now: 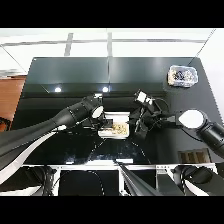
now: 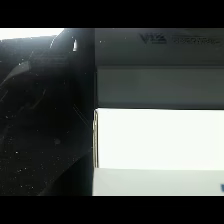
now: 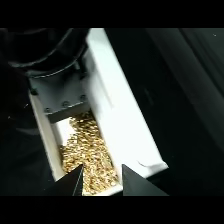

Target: Fold the box and place the chain.

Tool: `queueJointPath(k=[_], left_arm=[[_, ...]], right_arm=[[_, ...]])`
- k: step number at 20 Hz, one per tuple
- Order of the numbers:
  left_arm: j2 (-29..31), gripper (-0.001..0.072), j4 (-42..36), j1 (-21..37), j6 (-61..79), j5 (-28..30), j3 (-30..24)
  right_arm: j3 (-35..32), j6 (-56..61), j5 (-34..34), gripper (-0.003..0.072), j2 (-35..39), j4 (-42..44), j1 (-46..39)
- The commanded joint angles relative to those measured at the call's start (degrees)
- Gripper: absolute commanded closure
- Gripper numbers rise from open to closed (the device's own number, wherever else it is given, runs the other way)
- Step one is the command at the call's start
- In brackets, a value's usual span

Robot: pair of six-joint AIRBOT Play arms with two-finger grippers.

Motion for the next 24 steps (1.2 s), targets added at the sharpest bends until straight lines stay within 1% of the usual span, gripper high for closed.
queueJointPath(k=[1,3,5,7,9,11,12,13,14,16,18,19,20,21,22,23,24], left_arm=[[0.0,0.0679,0.0,0.0,0.0,-0.1,0.0],[0.0,0.0679,-0.3,0.0,0.0,-0.3,0.0],[0.0,0.0679,-0.2,0.0,0.0,-0.4,0.0],[0.0,0.0679,-0.2,-0.1,0.1,-0.2,0.1],[0.2,0.0677,-0.2,-0.1,-1.6,-0.9,0.8],[1.7,0.0675,0.2,-0.1,-2.4,-1.7,1.9],[2.9,0.058,0.2,0.0,-2.8,-1.9,2.0],[3.9,0.0319,0.3,0.0,-3.0,-2.3,2.0],[4.9,0.0136,0.8,0.0,-3.0,-3.0,2.0],[7.3,0.0137,2.0,-0.1,-2.0,-4.4,2.0],[11.5,0.0137,6.1,-0.1,1.9,-7.3,1.7],[14.8,0.0137,10.7,0.0,3.4,-9.7,0.7],[18.6,0.0137,18.3,0.9,4.2,-13.1,-1.4],[22.1,0.0138,25.2,3.3,2.7,-16.6,-4.1],[26.0,0.0141,27.3,7.9,2.8,-17.3,-7.1],[30.4,0.0141,25.2,14.5,4.6,-15.4,-10.5],[34.6,0.0142,20.2,21.6,8.1,-11.2,-14.1]], right_arm=[[0.0,8.6,1.8,0.0409,1.2,-5.6,-3.4],[0.0,10.7,8.3,0.0409,2.4,-8.5,-7.5],[0.0,12.0,14.3,0.041,2.5,-8.2,-10.8],[0.0,14.1,16.7,0.041,2.5,-8.2,-11.6],[0.0,14.1,17.8,0.041,2.5,-8.2,-11.6],[0.0,14.0,18.1,0.041,2.5,-8.3,-11.6],[0.0,14.0,17.8,0.041,2.5,-8.3,-11.6],[0.0,14.0,17.2,0.041,2.5,-8.4,-11.6],[0.0,14.0,16.4,0.041,2.5,-8.3,-11.6],[0.0,14.0,14.7,0.041,2.5,-8.4,-11.6],[0.0,14.0,14.3,0.041,2.5,-8.4,-11.6],[0.0,14.0,14.6,0.041,2.5,-8.4,-11.6],[0.0,14.1,15.1,0.041,2.5,-8.3,-11.6],[0.0,14.5,15.7,0.041,2.5,-8.3,-11.6],[0.0,15.2,16.1,0.041,2.5,-8.3,-11.6],[0.0,15.6,16.2,0.041,2.5,-8.3,-11.6],[0.0,16.0,16.1,0.041,2.5,-8.3,-11.6]])
